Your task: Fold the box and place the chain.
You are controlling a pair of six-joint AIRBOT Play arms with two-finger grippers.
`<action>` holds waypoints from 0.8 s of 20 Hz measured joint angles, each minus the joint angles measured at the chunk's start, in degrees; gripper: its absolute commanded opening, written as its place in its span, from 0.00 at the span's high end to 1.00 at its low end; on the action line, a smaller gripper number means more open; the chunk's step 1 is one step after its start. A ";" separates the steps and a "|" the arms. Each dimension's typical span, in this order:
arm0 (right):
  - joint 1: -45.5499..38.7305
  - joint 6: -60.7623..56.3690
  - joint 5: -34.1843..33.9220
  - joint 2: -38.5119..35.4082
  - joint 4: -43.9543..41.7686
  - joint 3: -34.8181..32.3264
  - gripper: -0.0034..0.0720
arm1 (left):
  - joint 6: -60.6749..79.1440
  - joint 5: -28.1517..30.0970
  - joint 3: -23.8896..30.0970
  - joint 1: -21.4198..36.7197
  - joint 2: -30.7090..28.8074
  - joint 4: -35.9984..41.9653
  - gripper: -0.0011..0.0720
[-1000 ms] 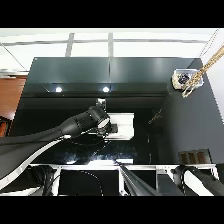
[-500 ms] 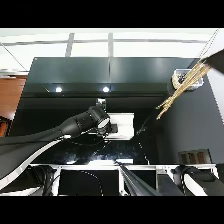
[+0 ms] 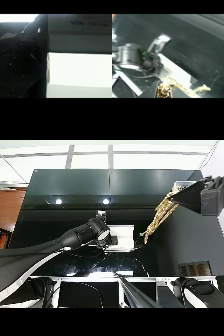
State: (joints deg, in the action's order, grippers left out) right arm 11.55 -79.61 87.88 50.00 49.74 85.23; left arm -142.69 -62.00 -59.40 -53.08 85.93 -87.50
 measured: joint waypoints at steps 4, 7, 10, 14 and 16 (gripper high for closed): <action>1.55 1.25 -2.34 0.00 -5.84 -0.61 0.95 | 0.00 0.00 0.00 0.00 0.00 0.02 0.95; 1.95 2.49 -4.13 0.00 -10.69 -0.74 0.95 | 0.00 0.00 0.00 0.00 0.00 0.00 0.95; 2.08 4.61 -7.32 0.02 -16.70 -0.83 0.95 | -0.02 -0.02 0.00 0.00 0.00 0.00 0.95; 2.16 6.51 -10.32 0.31 -21.22 -1.09 0.95 | 0.00 0.00 0.00 0.00 0.00 0.00 0.95; 2.16 6.95 -10.62 0.44 -21.77 -2.27 0.95 | -0.02 0.00 0.00 0.00 0.00 0.02 0.95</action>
State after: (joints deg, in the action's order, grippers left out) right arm 13.72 -72.66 77.25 50.43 27.97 82.96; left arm -142.71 -62.00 -59.40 -53.08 85.93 -87.48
